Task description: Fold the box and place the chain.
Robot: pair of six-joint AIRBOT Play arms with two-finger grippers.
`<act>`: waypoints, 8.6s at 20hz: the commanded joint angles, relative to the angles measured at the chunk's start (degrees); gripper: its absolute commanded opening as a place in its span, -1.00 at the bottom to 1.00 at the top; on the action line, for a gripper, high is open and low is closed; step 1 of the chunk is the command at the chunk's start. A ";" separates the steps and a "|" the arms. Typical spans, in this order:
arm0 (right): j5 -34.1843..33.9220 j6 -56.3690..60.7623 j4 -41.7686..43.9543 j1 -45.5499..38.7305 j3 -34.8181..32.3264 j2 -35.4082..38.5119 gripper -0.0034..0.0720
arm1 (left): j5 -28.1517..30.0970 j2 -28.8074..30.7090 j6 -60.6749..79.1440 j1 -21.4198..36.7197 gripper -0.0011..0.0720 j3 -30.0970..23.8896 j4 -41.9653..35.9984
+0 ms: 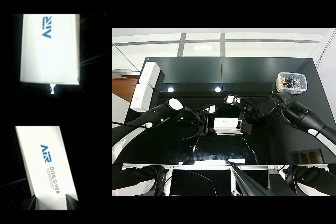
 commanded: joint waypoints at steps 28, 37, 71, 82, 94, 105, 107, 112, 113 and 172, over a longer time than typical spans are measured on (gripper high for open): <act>2.19 0.37 -1.09 0.04 0.02 2.80 -0.08 | 0.07 -0.02 0.00 -0.02 0.11 0.04 0.00; 0.00 1.07 -1.03 0.07 0.00 2.16 -0.07 | 0.07 -0.02 0.00 -0.02 0.11 0.04 0.00; -1.51 4.22 -2.60 2.51 0.07 1.03 0.26 | 0.07 -0.02 0.00 0.00 0.11 0.04 0.00; -1.11 5.62 -3.61 2.49 1.57 1.05 0.26 | 0.09 -0.02 0.00 0.00 0.11 0.04 0.00; -11.52 23.89 8.41 -11.19 -0.68 7.56 -0.84 | 0.09 -0.02 0.00 0.00 0.11 0.04 0.00; 7.67 26.56 37.57 -7.78 -13.20 4.00 -0.84 | 0.09 -0.02 0.00 0.00 0.11 0.04 0.00; 7.58 26.67 37.57 -7.34 -13.20 3.30 -0.84 | 0.11 -0.02 0.00 0.00 0.11 0.04 0.00; 7.23 26.71 37.35 -5.66 -13.20 0.09 -0.84 | 0.11 -0.02 0.00 0.00 0.11 0.04 0.00; 7.30 26.69 37.31 -5.68 -13.20 -0.57 -0.84 | 0.11 -0.02 0.00 0.00 0.11 0.04 0.00; 1.01 25.55 32.39 -26.51 -9.99 13.81 -0.84 | 7.26 11.17 -15.21 -9.03 0.96 3.58 0.85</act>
